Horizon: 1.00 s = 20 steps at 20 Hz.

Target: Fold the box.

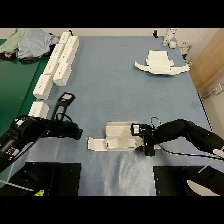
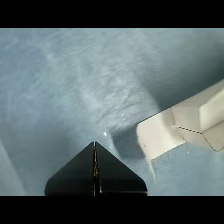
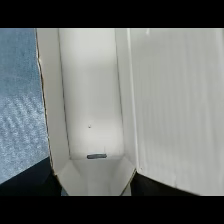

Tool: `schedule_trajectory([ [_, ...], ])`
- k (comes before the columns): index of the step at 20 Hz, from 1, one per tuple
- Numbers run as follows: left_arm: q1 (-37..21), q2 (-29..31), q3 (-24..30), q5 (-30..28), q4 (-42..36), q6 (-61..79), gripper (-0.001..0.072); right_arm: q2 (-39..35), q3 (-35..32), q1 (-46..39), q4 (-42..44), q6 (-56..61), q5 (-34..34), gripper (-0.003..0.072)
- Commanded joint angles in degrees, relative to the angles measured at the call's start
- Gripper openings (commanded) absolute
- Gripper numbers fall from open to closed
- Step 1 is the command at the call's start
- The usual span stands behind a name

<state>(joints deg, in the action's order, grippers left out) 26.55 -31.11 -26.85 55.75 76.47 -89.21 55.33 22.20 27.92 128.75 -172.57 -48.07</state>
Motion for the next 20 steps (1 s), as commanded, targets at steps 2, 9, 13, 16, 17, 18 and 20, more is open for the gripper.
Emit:
schedule_trajectory([
  [2,-9.29,-2.01,6.05,3.30,-13.22,-5.75,0.0014,-0.04,-0.02,0.04,0.02,0.02,0.02,0.0477],
  [9,2.10,-10.58,9.75,-9.64,-25.46,-3.52,0.0014,-0.04,-0.02,0.04,0.02,0.02,0.02,0.0477],
  [13,8.00,-15.32,9.73,-14.21,-28.98,-3.82,0.0014,-0.04,-0.02,0.04,0.02,0.02,0.02,0.0477],
  [16,8.96,-15.10,9.68,-14.08,-30.42,-3.82,0.0013,-0.04,-0.02,0.04,0.02,0.02,0.02,0.0477],
  [17,8.96,-14.73,9.51,-13.90,-30.45,-3.82,0.0014,-0.04,-0.02,0.04,0.02,0.02,0.02,0.0477],
  [18,8.94,-14.19,9.05,-13.66,-30.40,-3.82,0.0014,-0.04,-0.02,0.04,0.02,0.02,0.02,0.0477],
  [20,8.94,-12.61,7.48,-13.62,-30.10,-3.50,0.0015,-0.04,-0.02,0.04,0.02,0.02,0.02,0.0477],
])
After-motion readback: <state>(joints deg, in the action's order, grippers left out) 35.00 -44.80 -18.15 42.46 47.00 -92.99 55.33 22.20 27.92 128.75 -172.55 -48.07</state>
